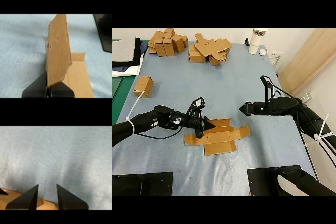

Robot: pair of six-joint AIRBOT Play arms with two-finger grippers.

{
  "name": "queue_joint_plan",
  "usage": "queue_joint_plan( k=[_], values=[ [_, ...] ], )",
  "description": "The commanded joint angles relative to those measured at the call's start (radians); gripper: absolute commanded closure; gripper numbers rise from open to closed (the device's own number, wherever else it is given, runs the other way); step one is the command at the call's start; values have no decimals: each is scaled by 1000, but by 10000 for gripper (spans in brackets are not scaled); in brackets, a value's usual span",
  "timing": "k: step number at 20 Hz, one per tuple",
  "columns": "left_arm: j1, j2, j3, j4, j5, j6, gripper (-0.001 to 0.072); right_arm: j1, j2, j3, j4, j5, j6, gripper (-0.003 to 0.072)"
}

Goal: Fold the box.

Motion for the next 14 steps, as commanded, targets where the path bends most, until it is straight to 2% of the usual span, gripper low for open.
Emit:
queue_joint_plan(
  k=[1,5,6,7,8,12,14],
  values=[
    [0,1,0,26,2,-9,699,0,0,-1,0,0,0,314],
    [0,1,0,26,2,-9,699,0,0,-1,-1,-1,0,325],
    [0,1,0,26,3,-9,699,0,0,-1,-6,-2,0,441],
    [0,1,0,26,3,-9,699,0,0,-1,-13,-8,0,624],
    [0,1,0,26,3,-9,699,0,0,-1,-26,-14,2,683],
    [-1,1,0,25,2,-9,699,8,8,-1,-85,-85,134,685],
    [-1,1,1,25,2,-9,699,60,31,0,-209,-149,309,686]
  ],
)
